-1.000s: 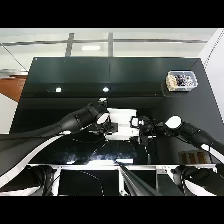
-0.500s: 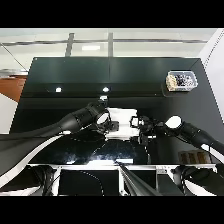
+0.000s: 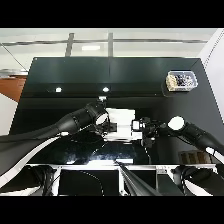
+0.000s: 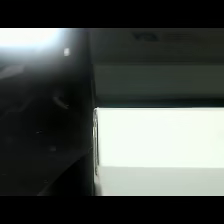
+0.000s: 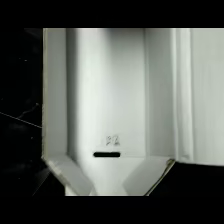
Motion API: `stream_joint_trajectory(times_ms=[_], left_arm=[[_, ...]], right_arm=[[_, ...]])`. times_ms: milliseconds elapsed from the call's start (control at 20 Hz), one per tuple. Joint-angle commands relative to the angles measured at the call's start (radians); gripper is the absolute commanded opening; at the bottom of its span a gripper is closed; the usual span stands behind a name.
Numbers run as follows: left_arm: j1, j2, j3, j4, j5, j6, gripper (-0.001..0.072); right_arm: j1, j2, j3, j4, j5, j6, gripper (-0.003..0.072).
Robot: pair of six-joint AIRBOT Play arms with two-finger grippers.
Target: Fold the box and place the chain.
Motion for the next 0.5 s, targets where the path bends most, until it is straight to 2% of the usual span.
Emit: stream_joint_trajectory(times_ms=[0,350,450], left_arm=[[-0.004,0.003,-0.003,0.046,-0.042,-0.010,0.0026],[-0.004,0.003,-0.029,0.039,-0.011,-0.017,0.0027],[-0.004,0.003,-0.029,0.034,0.001,-0.021,0.0027]], right_arm=[[0.001,0.013,0.002,-0.036,0.035,0.004,0.0710],[0.001,0.013,0.002,0.036,0.031,0.002,0.0707],[0.002,0.013,0.002,0.035,0.026,-0.008,0.0543]])
